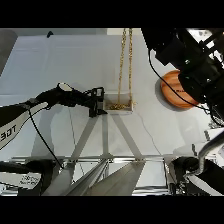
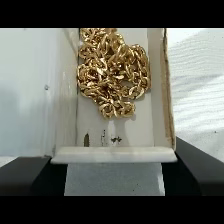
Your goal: Fold the box and place the chain.
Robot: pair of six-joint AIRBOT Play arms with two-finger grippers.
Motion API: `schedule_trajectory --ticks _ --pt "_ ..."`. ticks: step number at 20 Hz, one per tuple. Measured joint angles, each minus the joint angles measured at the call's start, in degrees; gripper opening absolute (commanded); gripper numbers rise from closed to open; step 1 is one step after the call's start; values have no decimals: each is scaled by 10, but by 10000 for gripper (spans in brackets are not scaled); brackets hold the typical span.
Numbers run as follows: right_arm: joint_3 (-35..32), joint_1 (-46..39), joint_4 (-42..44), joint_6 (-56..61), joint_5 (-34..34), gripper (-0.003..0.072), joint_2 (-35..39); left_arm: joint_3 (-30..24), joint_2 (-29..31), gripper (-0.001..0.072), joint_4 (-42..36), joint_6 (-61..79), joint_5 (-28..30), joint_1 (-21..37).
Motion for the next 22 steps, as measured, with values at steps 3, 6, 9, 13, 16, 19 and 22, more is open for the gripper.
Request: schedule_trajectory --ticks 3,6,9,13,16,19,22 --pt "23 8 -2 9 -23 8 -1 0 0 258 0 0 0 0" --pt "80 14 -64 45 -58 8 -11 0 0 258 0 0 0 0" --pt "132 17 -188 140 -76 8 -28 0 0 258 0 0 0 0" --pt "156 18 -449 343 -60 8 -57 0 0 258 0 0 0 0" --pt "162 18 -697 503 -10 8 -85 0 0 258 0 0 0 0" --pt "164 18 -908 626 42 7 -111 0 0 258 0 0 0 0" --pt "160 18 -1031 692 75 7 -128 0 0 258 0 0 0 0"
